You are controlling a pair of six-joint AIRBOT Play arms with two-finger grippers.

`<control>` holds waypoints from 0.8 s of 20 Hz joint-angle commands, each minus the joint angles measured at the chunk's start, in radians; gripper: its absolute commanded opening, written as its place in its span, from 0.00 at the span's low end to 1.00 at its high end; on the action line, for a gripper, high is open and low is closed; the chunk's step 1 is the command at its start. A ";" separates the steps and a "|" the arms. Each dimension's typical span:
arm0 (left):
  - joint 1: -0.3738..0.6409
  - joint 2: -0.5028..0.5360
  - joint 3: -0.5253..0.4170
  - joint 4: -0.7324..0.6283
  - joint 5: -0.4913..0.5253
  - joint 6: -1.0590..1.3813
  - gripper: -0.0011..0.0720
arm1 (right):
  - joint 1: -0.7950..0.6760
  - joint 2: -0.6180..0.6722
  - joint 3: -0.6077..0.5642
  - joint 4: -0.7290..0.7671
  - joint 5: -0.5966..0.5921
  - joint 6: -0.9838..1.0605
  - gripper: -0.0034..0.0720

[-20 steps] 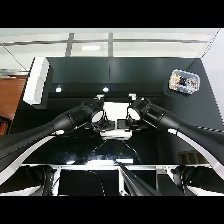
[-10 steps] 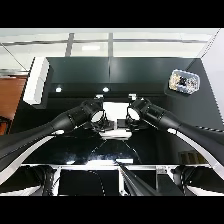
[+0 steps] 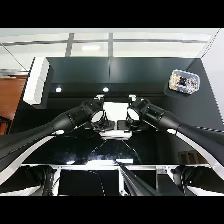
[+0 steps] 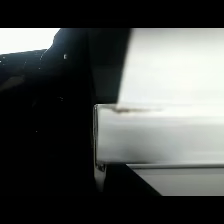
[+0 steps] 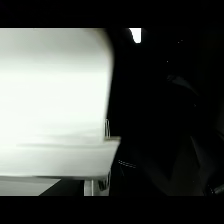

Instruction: Fold the box and place the chain.

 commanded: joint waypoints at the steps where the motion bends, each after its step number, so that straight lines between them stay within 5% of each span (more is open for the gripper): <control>1: 0.000 0.000 0.000 0.000 -0.001 -0.001 0.05 | 0.003 -0.001 -0.002 0.003 -0.007 0.000 0.39; 10: 0.000 0.000 0.000 0.000 0.000 -0.001 0.05 | 0.003 -0.014 -0.006 0.016 -0.033 0.000 0.39; 13: 0.000 0.000 0.000 0.000 0.000 -0.001 0.05 | 0.003 -0.014 -0.007 0.019 -0.034 -0.001 0.12; 16: 0.000 0.000 0.000 0.000 0.000 -0.001 0.05 | 0.003 -0.014 -0.007 0.018 -0.036 -0.001 0.06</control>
